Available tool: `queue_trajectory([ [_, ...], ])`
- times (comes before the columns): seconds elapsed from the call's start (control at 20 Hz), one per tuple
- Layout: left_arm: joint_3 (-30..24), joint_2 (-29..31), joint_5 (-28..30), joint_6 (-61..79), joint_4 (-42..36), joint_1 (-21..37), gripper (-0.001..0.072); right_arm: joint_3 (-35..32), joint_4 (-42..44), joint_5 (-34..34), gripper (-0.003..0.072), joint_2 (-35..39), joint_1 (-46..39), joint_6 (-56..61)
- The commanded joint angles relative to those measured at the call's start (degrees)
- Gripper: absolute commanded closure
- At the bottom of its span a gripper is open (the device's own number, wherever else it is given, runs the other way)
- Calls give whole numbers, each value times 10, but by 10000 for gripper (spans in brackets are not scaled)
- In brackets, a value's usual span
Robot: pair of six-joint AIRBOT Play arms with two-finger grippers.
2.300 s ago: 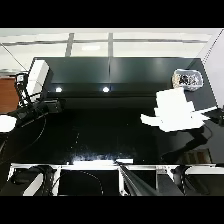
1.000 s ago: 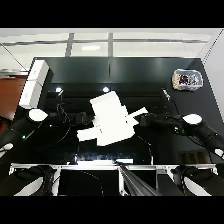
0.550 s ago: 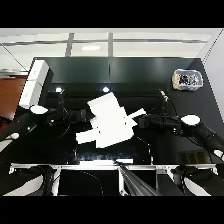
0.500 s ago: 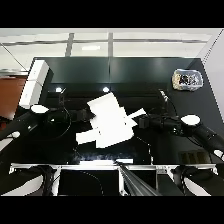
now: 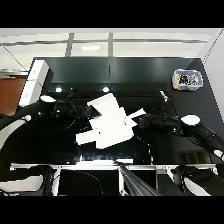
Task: Fold the box and place the chain.
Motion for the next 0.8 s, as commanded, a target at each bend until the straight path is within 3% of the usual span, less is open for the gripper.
queue_trajectory([
  [0.0, 31, -29, -60, 57, -2, 0, 3, 0, 0, 0, 641, 0, 0, 0],
  [0.4, 44, -58, -168, 140, 3, -1, 8, 0, 0, 0, 641, 0, 0, 0],
  [0.55, 44, -60, -183, 160, 8, -4, 13, 0, 0, 0, 641, 0, 0, 0],
  [0.75, 44, -60, -179, 160, 38, -5, 94, 0, 0, 0, 641, 0, 0, 0],
])
